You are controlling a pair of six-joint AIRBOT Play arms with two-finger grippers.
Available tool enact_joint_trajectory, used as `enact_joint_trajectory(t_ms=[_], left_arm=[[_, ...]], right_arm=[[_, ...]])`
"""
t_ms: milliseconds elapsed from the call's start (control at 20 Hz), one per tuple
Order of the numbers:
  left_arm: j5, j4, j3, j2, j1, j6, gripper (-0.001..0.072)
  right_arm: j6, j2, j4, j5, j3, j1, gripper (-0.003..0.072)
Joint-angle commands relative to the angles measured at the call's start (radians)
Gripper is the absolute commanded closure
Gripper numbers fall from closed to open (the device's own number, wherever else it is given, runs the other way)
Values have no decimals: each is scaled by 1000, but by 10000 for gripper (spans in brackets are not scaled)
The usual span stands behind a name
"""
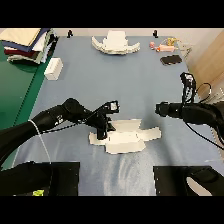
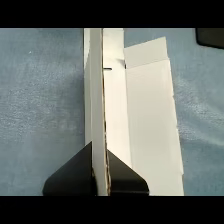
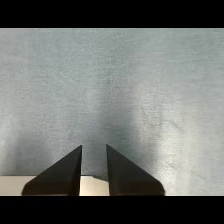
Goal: Fold the box.
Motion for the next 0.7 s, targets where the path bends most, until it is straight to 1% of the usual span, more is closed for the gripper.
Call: enact_joint_trajectory(t_ms=[0,50,100,250,400,450,500,650], left_arm=[[-42,32,-3,-2,-6,-3,697],[-49,40,-3,-2,-6,-3,697],[-49,45,-3,-2,-6,-3,696],[-45,47,-3,-2,-5,-2,696],[-28,47,-3,-1,-5,-2,696],[-29,46,-3,-1,-5,-2,696],[-29,46,-3,-1,-5,-2,696],[-29,46,-3,-1,-5,-2,696]], right_arm=[[0,0,1,-4,0,2,447],[0,0,1,-4,0,2,447],[0,0,0,-8,-1,2,463],[-3,0,4,-19,0,2,465],[-4,0,43,-75,0,2,469],[-13,0,64,-101,0,2,537],[-50,0,94,-133,0,2,683],[-179,1,176,-231,0,5,683]])
